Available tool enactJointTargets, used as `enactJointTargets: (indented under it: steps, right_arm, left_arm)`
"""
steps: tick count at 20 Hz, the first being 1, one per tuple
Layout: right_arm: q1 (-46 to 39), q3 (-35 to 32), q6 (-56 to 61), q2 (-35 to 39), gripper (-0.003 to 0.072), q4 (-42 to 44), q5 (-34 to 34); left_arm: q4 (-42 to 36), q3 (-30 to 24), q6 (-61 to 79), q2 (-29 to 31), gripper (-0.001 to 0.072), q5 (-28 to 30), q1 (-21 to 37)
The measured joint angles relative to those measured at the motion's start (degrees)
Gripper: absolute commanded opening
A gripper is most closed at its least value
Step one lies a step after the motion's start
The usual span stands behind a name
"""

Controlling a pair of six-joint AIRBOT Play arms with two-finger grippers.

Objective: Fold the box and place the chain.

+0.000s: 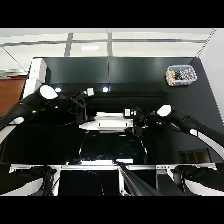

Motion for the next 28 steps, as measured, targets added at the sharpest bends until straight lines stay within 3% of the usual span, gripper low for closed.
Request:
enactJointTargets:
  steps: [1,4,7,9,13,16,22,28]
  right_arm:
    - [0.0,0.0,0.0,0.0,0.0441,0.0,0.0]
    - [0.0,0.0,0.1,0.0,0.0441,0.0,0.0]
    - [0.0,0.0,0.1,0.0,0.0441,0.0,0.0]
    - [0.0,0.0,0.1,0.0,0.0441,0.0,0.0]
    - [0.0,0.0,0.1,0.0,0.0441,0.0,-0.1]
    - [0.0,0.0,0.1,0.0,0.044,0.0,-0.1]
    - [0.0,0.0,-0.1,0.0,0.0441,0.0,0.0]
    - [0.0,0.0,0.1,0.0,0.0441,0.0,-0.1]
  left_arm:
    - [0.8,0.0,-3.6,0.9,0.0028,-1.4,0.3]
    - [-1.0,-0.5,-10.6,2.3,0.0028,-6.3,-0.3]
    - [-9.3,-1.6,-12.8,2.1,0.0028,-7.6,-1.8]
    - [-15.5,-2.1,-12.6,1.0,0.0027,-4.1,-2.7]
    - [-20.8,-2.4,-10.2,-2.1,0.0028,10.0,-4.3]
    - [-18.4,-2.4,-10.4,-5.0,0.0027,14.1,-4.8]
    - [-11.7,-2.0,-12.2,-6.6,0.0027,12.1,-4.7]
    - [-9.1,-0.7,-13.8,3.6,0.0028,10.8,-0.1]
